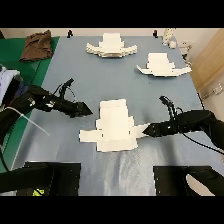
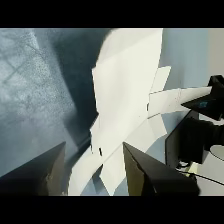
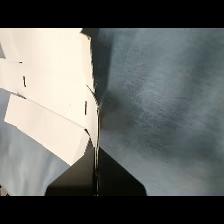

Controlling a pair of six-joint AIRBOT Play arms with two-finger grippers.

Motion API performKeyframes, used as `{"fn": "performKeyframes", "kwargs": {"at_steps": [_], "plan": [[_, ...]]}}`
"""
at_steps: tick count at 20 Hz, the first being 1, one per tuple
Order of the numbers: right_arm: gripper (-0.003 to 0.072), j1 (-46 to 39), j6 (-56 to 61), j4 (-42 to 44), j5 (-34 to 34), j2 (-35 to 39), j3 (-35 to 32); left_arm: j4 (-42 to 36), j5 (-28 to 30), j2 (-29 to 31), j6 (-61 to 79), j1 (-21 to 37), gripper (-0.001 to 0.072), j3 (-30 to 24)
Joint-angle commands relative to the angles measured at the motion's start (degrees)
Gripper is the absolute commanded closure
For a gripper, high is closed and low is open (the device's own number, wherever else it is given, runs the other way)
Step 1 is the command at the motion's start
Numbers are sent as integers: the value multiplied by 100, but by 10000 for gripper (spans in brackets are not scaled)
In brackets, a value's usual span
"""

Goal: Fold the box.

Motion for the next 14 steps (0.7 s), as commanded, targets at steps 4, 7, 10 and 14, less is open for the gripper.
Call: {"fn": "performKeyframes", "kwargs": {"at_steps": [4,7,10,14], "plan": [[688,284,243,-2,133,111,-57,-334,-269,-1379,452,-514,195,898],[687,284,258,-2,133,111,-57,-319,-321,-1786,474,-776,195,1060],[687,284,282,-2,131,111,-57,-326,-339,-2065,557,-992,195,1143],[687,284,282,-2,129,111,-59,-313,-476,-2129,796,-1130,196,1440]]}}
